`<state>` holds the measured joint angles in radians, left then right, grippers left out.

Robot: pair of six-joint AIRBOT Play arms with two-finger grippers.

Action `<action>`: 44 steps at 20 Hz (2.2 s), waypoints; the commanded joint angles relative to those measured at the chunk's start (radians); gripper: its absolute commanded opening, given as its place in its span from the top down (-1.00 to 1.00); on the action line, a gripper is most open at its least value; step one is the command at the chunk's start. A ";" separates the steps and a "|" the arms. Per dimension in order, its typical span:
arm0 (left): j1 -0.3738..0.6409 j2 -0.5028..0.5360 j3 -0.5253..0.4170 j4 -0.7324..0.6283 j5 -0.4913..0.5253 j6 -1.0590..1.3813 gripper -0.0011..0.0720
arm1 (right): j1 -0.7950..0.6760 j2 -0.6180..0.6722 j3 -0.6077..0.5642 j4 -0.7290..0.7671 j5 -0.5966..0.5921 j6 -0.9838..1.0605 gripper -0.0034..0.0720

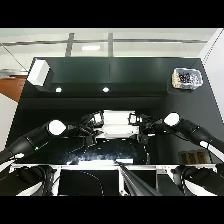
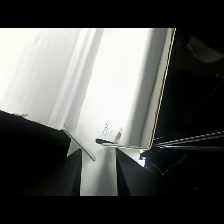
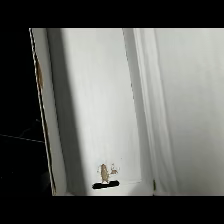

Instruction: Fold the box and place the chain.

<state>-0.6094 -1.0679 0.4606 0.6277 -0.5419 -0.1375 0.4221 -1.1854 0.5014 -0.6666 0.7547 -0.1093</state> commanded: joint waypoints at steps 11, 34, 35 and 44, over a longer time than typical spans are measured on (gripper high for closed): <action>-0.001 -0.042 0.032 -0.068 -0.018 0.041 0.27 | 0.000 0.000 0.000 0.001 0.001 0.000 -0.32; -0.035 -0.155 0.100 -0.015 -0.062 0.113 0.18 | 0.000 0.000 0.000 0.001 0.001 0.000 -0.32; -0.039 -0.155 0.101 -0.015 -0.062 0.113 0.18 | 0.000 0.000 0.000 0.001 0.001 0.000 -0.32; -0.038 -0.155 0.121 -0.015 -0.056 0.117 -0.09 | 0.000 0.000 0.000 0.001 0.001 0.000 -0.32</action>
<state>-0.6472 -1.2228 0.5735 0.6132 -0.6048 -0.0250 0.4213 -1.1854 0.5014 -0.6659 0.7563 -0.1089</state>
